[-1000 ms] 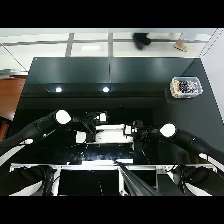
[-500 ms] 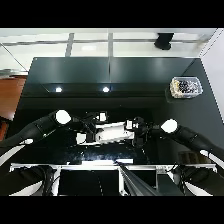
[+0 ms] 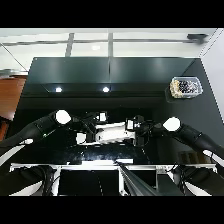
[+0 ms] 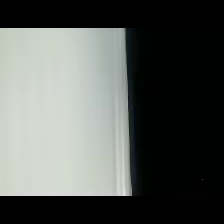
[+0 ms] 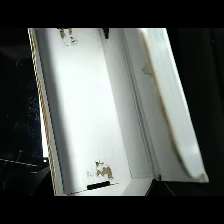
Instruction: Fold the box and place the chain.
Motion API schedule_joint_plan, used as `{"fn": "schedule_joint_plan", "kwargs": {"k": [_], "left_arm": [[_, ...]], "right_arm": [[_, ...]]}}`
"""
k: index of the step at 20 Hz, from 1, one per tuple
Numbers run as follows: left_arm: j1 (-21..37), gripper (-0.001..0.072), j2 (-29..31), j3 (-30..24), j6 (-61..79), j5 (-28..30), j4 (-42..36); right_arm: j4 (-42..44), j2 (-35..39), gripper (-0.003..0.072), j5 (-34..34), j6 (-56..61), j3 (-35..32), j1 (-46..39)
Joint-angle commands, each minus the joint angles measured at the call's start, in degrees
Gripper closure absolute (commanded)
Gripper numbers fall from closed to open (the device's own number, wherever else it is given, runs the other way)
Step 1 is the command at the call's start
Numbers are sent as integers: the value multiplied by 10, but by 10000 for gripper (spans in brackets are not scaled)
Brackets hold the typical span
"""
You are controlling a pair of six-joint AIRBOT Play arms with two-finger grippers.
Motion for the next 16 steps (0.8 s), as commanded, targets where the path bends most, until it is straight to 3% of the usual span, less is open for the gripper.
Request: {"fn": "schedule_joint_plan", "kwargs": {"k": [1, 12, 16], "left_arm": [[0, 678, 0, 0, 0, 1, 0], [0, 678, 0, 0, 0, 0, 0], [0, 677, 0, 0, 0, 1, 0]], "right_arm": [[4, 2, -14, 8, -1, 1, 0], [32, -39, -13, 18, -25, 0, 26], [-16, -39, -13, 16, -2, -1, 25]]}}
